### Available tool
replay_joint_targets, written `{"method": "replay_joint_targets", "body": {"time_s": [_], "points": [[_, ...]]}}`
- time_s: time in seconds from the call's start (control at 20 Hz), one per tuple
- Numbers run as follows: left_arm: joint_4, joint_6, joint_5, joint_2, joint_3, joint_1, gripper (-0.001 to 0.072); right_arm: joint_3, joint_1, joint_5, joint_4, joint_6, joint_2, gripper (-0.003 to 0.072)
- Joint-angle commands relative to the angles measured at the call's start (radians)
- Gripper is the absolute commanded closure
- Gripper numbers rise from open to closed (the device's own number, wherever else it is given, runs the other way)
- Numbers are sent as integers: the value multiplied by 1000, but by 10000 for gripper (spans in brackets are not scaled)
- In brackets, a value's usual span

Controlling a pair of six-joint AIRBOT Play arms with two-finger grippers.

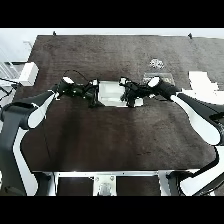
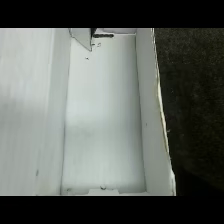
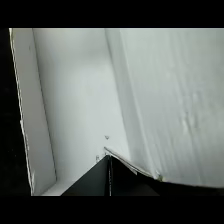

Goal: Fold the box and place the chain.

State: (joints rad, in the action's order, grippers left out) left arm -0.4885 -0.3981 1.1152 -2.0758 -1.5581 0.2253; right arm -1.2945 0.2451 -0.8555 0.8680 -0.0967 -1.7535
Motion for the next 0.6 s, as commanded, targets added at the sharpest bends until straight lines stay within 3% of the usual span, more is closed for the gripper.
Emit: {"method": "replay_joint_targets", "body": {"time_s": [0.0,0.2,0.55], "points": [[-1,0,3,0,0,0,411,0,-23,-135,111,-109,32,678],[-1,0,3,0,0,0,411,0,-87,-238,161,-284,113,679],[-1,0,3,0,0,0,411,5,-245,-250,154,-687,235,680]]}}
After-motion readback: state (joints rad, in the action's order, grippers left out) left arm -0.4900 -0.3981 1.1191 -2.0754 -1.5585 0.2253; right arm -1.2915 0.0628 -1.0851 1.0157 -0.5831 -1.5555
